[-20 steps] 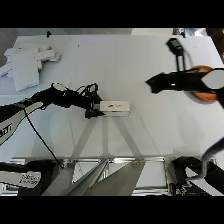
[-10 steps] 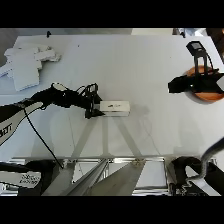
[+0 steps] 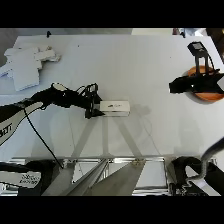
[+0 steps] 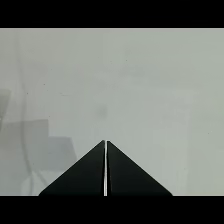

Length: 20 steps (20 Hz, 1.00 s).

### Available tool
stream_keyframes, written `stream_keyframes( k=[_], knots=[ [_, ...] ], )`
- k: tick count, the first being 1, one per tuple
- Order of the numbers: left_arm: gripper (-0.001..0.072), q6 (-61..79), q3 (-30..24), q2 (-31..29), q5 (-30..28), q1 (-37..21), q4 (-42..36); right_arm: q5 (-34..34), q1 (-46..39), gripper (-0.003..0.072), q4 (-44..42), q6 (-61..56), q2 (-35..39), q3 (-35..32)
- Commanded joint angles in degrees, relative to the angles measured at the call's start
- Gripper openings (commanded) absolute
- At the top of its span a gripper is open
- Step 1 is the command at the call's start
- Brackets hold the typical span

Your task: Fold the box and place the chain.

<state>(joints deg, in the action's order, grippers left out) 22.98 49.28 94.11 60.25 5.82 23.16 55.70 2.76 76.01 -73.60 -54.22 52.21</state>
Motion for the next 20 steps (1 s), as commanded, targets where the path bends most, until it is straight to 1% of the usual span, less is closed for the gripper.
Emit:
stream_keyframes(
  k=[1, 2, 3, 4, 5, 7, 10, 14, 17, 20],
  knots=[
    [0.0351, -0.02, 0.02, -0.02, -0.04, -0.02, -0.48, 0.02, -0.02, 0.0010, 0.07, -0.09, 0.04, 0.07],
    [0.0343, -0.02, 0.04, -0.02, -0.07, -0.02, -0.44, 0.02, -0.02, 0.0010, 0.07, -0.09, 0.04, 0.07],
    [0.0251, -0.04, 0.02, -0.02, -0.04, -0.02, -0.39, 0.02, -0.02, 0.0010, 0.07, -0.09, 0.04, 0.07],
    [0.0113, -0.04, 0.02, -0.02, -0.04, -0.02, -0.39, 0.02, -0.02, 0.0010, 0.07, -0.09, 0.04, 0.07],
    [0.0011, -0.02, 0.02, -0.02, -0.04, -0.02, -0.39, 0.02, -0.02, 0.0010, 0.07, -0.09, 0.04, 0.07],
    [0.0007, -0.33, 0.02, -0.04, 0.04, -0.02, -0.42, 0.02, -0.02, 0.0010, 0.07, -0.09, 0.04, 0.07],
    [0.0005, -4.72, 0.04, -1.29, -0.02, -0.02, -0.44, 0.02, -0.02, 0.0010, 0.07, -0.09, 0.04, 0.07],
    [0.0005, -7.30, 0.04, -7.10, -0.98, -0.02, -0.44, 0.02, -0.02, 0.0010, 0.07, -0.09, 0.04, 0.07],
    [0.0005, -11.50, 0.04, -12.87, -5.03, -0.02, -0.46, 0.02, -0.02, 0.0010, 0.07, -0.09, 0.04, 0.07],
    [0.0010, -13.14, 0.04, -18.23, -11.21, -0.09, -0.48, 0.02, -0.02, 0.0010, 0.07, -0.09, 0.04, 0.07]
  ],
)
